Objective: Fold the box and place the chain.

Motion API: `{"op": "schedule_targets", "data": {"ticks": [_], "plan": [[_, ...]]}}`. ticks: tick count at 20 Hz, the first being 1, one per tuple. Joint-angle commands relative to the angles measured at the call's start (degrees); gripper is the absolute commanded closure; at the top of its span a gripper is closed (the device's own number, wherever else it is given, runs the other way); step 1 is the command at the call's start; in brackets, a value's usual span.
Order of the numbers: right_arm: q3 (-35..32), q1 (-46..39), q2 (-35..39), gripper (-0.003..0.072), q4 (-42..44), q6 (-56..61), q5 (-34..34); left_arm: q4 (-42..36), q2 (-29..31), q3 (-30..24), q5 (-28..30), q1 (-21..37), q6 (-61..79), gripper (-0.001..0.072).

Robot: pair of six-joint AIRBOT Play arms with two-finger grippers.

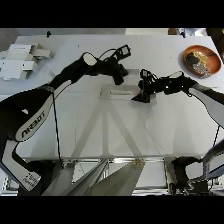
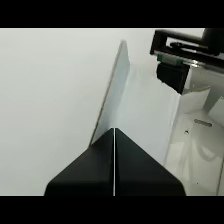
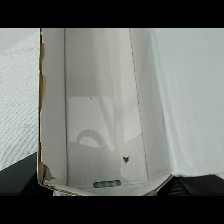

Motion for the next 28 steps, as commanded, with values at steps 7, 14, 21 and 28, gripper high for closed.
{"op": "schedule_targets", "data": {"ticks": [7,14,21,28], "plan": [[0.0,0.0,0.0,0.0089,0.0,0.0,0.0,4.2,4.9,0.0,-22.6,8.9,0.8,0.0690],[0.0,0.0,0.0,0.0089,0.0,0.0,0.0,13.6,4.9,-6.5,-22.4,10.3,15.7,0.0175],[0.0,0.0,0.0,0.0089,0.0,0.0,0.0,14.7,4.9,-12.0,-10.6,6.7,16.9,0.0001],[0.0,0.0,0.0,0.0089,0.0,0.0,0.0,19.3,4.5,-12.1,-11.3,4.5,16.0,0.0114]]}}
